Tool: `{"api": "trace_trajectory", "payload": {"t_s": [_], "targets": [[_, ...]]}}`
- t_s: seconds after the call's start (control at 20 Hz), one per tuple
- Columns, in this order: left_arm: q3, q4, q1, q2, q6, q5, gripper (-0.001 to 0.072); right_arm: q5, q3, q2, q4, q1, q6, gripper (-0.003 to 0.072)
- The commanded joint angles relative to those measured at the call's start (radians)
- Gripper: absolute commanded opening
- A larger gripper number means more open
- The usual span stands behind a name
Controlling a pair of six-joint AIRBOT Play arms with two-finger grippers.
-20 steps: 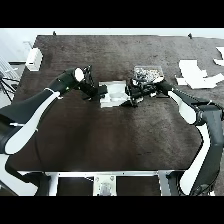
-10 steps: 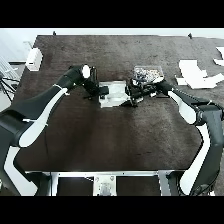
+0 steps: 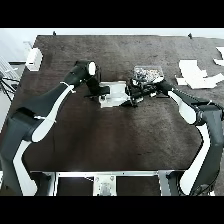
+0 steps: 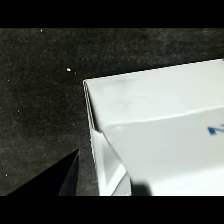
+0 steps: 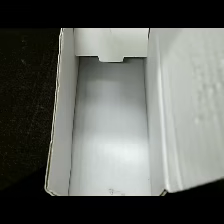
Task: Fold the box and place the chain.
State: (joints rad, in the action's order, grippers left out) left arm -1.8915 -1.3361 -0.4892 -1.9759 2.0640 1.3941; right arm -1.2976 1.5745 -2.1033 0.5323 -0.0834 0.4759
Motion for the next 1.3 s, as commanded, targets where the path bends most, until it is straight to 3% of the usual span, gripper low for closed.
{"api": "trace_trajectory", "payload": {"t_s": [0.0,0.15,0.65,0.7,0.75,0.95,1.0,1.05,1.25], "targets": [[-0.098,-0.033,-0.007,-0.064,0.026,0.119,0.0362,0.0,0.0,0.0,0.0,0.0,0.0,0.036],[-0.137,-0.057,-0.013,-0.101,0.031,0.142,0.0362,0.0,0.0,0.0,0.0,0.0,0.0,0.036],[-0.137,-0.063,-0.015,-0.119,0.031,0.087,0.0361,0.0,0.0,0.0,0.0,0.0,0.0,0.036],[-0.137,-0.073,-0.019,-0.121,0.03,0.086,0.0338,0.0,0.0,0.0,0.0,0.0,0.0,0.036],[-0.137,-0.072,-0.021,-0.124,0.03,0.087,0.0239,0.0,0.0,0.0,0.0,0.0,0.0,0.036],[-0.137,-0.077,-0.032,-0.136,0.029,0.098,0.0222,0.0,0.0,0.0,0.0,0.0,0.0,0.036],[-0.137,-0.083,-0.034,-0.136,0.029,0.099,0.0082,0.0,0.0,0.0,0.0,0.0,0.0,0.036],[-0.137,-0.085,-0.035,-0.137,0.027,0.094,0.0022,0.0,0.0,0.0,0.0,0.0,0.0,0.036],[-0.153,-0.09,-0.036,-0.148,0.012,0.11,0.0021,0.0,0.0,0.0,0.0,0.0,0.0,0.036]]}}
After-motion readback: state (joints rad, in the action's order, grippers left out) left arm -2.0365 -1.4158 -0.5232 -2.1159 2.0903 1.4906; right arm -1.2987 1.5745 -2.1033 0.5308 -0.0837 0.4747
